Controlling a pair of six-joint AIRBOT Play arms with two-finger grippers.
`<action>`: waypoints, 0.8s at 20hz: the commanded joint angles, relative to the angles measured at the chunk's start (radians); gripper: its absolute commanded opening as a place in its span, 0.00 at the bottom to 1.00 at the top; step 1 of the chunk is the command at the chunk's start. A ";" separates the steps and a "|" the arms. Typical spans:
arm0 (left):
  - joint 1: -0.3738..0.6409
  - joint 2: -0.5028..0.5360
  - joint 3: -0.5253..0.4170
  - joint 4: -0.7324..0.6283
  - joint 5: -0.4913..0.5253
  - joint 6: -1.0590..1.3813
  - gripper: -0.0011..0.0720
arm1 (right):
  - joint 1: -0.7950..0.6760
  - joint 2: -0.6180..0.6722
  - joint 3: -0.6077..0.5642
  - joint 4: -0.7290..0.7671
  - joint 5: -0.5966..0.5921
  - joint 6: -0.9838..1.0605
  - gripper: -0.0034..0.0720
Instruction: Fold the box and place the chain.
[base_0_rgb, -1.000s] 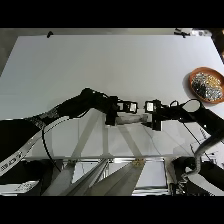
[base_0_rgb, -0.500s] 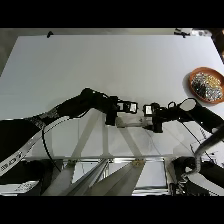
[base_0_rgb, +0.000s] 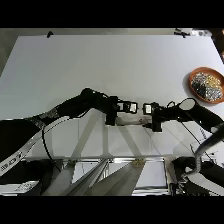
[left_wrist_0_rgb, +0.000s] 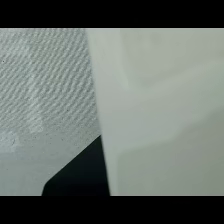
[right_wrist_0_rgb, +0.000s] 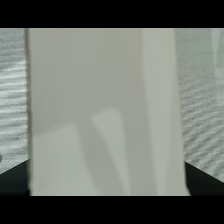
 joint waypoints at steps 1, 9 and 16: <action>-0.001 0.000 0.001 0.000 0.001 -0.001 0.03 | 0.000 -0.003 0.001 0.010 -0.006 -0.002 0.75; -0.001 0.000 0.001 0.000 0.001 -0.001 0.03 | 0.000 -0.004 0.001 0.003 0.020 -0.031 0.57; -0.001 0.000 0.001 0.000 0.001 -0.001 0.03 | 0.000 -0.004 0.001 -0.001 0.019 -0.031 0.57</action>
